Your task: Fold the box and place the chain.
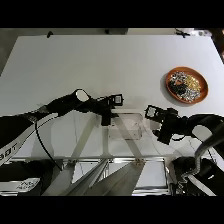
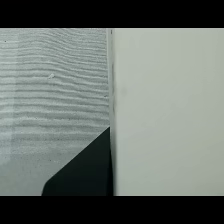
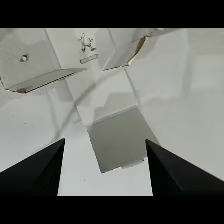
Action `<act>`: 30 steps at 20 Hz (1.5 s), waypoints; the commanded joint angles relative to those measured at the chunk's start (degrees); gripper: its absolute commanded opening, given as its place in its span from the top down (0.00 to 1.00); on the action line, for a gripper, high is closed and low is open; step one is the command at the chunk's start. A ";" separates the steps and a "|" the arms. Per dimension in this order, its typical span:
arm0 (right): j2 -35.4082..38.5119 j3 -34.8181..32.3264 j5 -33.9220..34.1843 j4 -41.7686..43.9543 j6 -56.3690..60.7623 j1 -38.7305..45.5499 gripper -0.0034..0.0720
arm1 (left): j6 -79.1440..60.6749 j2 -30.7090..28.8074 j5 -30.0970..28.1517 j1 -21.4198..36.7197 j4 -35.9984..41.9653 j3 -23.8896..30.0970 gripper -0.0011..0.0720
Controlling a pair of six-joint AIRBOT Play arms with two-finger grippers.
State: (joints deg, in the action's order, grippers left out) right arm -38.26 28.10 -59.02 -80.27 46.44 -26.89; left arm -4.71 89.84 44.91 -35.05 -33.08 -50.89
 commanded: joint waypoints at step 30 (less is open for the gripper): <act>-2.36 -13.03 31.80 12.57 -14.93 -11.67 0.04 | 0.02 -0.04 0.11 -0.04 0.02 -0.07 0.97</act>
State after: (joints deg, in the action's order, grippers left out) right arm -40.58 15.09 -30.44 -66.94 31.07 -38.68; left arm -4.69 89.84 45.01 -35.05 -33.06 -50.89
